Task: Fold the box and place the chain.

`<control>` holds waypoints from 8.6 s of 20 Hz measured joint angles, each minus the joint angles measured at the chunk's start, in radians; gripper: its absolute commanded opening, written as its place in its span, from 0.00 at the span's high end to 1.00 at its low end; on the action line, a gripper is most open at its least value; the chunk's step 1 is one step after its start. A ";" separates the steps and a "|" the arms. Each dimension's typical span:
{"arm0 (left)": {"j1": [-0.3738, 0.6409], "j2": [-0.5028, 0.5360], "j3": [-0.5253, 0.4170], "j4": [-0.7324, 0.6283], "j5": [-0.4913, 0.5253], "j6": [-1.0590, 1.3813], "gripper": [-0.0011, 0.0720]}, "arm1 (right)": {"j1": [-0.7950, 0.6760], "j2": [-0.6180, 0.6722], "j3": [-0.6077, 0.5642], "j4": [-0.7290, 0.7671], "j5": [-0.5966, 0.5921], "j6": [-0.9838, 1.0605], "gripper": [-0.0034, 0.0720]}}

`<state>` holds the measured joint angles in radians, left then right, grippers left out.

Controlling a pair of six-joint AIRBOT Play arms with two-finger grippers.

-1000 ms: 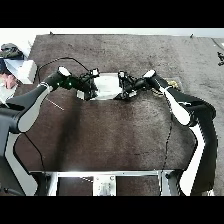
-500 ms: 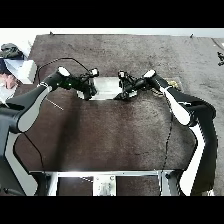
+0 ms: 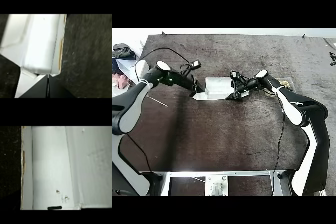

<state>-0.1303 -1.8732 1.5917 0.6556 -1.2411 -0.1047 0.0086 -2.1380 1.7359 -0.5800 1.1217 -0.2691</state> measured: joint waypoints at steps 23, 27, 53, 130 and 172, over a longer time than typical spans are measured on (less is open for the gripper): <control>0.246 0.098 -0.256 -0.005 0.167 -0.795 0.97 | 0.000 0.000 0.000 0.000 0.000 0.000 0.48; 0.238 0.040 -0.260 -0.060 0.162 -0.802 0.97 | 0.000 0.000 0.000 0.000 -0.001 0.000 0.48; 0.050 0.014 -0.198 -0.186 0.153 -0.755 0.50 | 0.000 0.000 0.000 0.000 0.000 0.000 0.48; -0.336 -0.207 0.379 0.939 -0.005 -1.873 0.39 | -0.001 -0.001 0.000 -0.002 0.001 0.000 0.48; 0.110 -0.016 -0.049 -0.308 0.203 0.027 0.31 | 0.000 0.000 0.000 0.000 -0.001 0.000 0.48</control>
<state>-0.0204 -1.8896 1.5429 0.3477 -1.0378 -0.0780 0.0086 -2.1384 1.7359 -0.5800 1.1210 -0.2691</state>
